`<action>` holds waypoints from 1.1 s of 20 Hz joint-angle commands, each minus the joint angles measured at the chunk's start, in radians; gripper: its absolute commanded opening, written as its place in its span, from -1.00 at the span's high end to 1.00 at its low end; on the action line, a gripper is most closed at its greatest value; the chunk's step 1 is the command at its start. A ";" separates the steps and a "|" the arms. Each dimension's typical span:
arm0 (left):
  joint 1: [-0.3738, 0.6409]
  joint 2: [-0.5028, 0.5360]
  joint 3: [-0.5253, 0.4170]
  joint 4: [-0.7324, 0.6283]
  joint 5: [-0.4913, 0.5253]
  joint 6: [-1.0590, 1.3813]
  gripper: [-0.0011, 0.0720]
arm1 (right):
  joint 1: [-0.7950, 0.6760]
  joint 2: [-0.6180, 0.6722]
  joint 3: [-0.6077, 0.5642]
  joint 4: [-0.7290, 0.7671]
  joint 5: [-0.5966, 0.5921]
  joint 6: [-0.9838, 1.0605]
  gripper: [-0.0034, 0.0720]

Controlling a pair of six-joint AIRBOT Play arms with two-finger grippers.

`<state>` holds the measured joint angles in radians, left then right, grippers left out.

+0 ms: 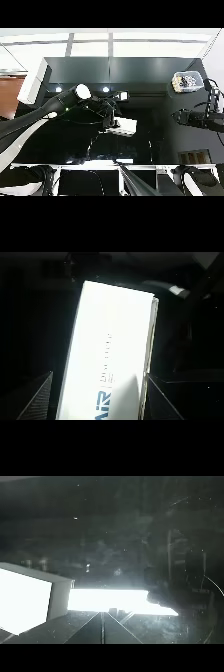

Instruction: Fold the box and place the chain.

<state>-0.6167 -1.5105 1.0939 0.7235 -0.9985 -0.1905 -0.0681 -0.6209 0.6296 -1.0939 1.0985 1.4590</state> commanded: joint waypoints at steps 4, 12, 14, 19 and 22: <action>-0.004 -0.010 0.007 -0.002 0.019 0.003 -0.97 | 0.000 0.001 -0.001 0.000 -0.019 0.000 0.86; -0.058 -0.014 0.007 0.019 0.029 0.003 -0.97 | 0.000 0.001 -0.002 0.002 -0.018 0.000 0.86; -0.058 -0.016 0.007 0.038 0.029 0.002 -0.97 | 0.000 0.001 -0.002 0.002 -0.018 0.000 0.86; -0.058 -0.016 0.007 0.038 0.034 0.003 -0.97 | 0.000 0.001 -0.002 0.001 -0.019 0.000 0.86; -0.058 -0.016 0.007 0.053 0.046 0.003 -0.97 | 0.000 0.001 -0.002 0.001 -0.019 0.000 0.86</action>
<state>-0.6735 -1.5257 1.1000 0.7624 -0.9600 -0.1875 -0.0681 -0.6212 0.6289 -1.0927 1.0798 1.4582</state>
